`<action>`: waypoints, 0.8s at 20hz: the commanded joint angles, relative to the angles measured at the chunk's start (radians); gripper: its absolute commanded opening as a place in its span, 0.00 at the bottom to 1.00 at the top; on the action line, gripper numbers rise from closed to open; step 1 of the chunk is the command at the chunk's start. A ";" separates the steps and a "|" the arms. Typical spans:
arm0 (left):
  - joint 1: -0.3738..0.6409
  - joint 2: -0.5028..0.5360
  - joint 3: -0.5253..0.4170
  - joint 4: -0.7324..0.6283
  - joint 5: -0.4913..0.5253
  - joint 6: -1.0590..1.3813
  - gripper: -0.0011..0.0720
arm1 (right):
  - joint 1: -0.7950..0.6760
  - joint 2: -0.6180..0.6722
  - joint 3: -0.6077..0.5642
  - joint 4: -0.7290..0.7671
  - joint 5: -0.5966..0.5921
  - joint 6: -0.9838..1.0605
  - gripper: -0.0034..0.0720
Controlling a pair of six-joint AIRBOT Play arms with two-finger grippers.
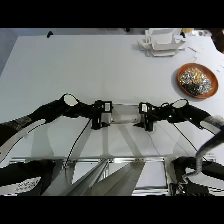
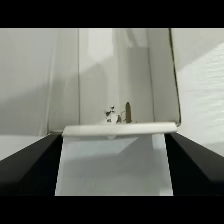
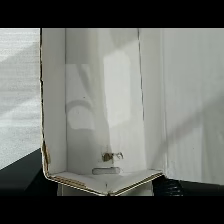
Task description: Fold the box and place the chain.
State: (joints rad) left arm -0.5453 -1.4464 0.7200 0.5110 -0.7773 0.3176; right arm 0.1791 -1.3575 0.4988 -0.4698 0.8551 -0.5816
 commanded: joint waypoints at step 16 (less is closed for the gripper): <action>-0.032 -0.058 -0.001 -0.104 -0.005 0.087 0.97 | 0.000 0.001 0.000 0.000 0.002 0.001 0.58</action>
State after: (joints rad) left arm -0.5735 -1.4899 0.7197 0.4248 -0.7822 0.3866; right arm 0.1791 -1.3575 0.4988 -0.4717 0.8577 -0.5816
